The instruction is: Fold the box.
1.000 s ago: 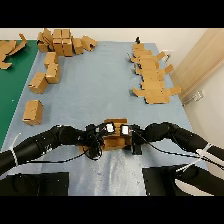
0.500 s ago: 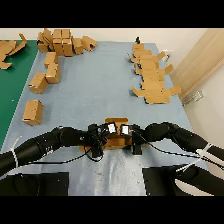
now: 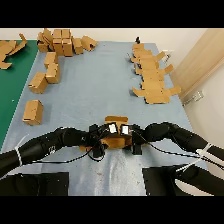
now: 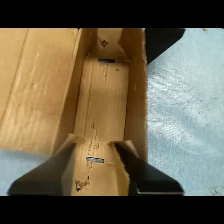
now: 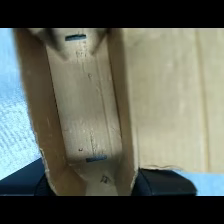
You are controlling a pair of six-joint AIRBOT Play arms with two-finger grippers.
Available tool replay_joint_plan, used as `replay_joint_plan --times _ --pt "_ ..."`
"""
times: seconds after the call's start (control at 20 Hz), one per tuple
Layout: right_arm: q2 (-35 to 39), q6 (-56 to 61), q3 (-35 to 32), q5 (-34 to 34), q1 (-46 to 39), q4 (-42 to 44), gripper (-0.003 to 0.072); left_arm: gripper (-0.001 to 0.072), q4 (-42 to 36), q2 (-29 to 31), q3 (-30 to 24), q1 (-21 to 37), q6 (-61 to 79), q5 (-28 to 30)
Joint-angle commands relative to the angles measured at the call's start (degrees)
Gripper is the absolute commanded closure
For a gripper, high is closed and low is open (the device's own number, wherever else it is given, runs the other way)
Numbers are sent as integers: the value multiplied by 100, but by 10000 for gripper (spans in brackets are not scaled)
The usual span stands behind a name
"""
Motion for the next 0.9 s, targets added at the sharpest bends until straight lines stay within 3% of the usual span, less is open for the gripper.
replay_joint_plan --times 0.0,0.85 --pt "-2 0 -2 0 2 2 165 302 -168 -17 9 -2 11 199" --pt "-2 0 -2 0 2 2 165 300 -214 -96 11 -2 20 4"
